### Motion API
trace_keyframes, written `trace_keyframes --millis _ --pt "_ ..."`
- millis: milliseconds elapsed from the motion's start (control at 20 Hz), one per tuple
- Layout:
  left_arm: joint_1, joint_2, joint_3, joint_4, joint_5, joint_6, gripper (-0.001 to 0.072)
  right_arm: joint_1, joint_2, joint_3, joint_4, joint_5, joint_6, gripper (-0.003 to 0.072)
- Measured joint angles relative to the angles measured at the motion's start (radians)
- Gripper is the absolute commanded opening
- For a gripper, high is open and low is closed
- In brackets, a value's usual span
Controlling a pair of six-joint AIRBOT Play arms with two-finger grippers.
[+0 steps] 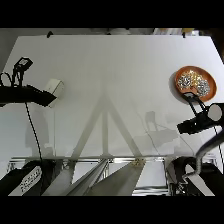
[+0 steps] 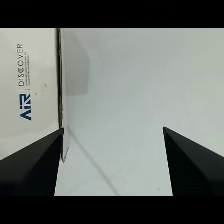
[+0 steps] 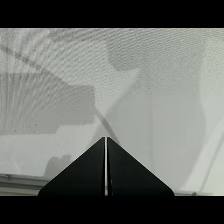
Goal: Fold the box and place the chain.
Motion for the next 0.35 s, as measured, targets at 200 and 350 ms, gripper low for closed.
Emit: trace_keyframes --millis 200,350 --pt "-0.006 0.002 0.0 0.0 0.003 -0.007 0.0691 0.0 0.0 0.0 0.0 0.0 0.0 0.0015" --pt "-0.007 0.002 0.0 0.0 0.014 -0.01 0.0691 0.0 0.0 0.0 0.0 0.0 0.0 0.0015"
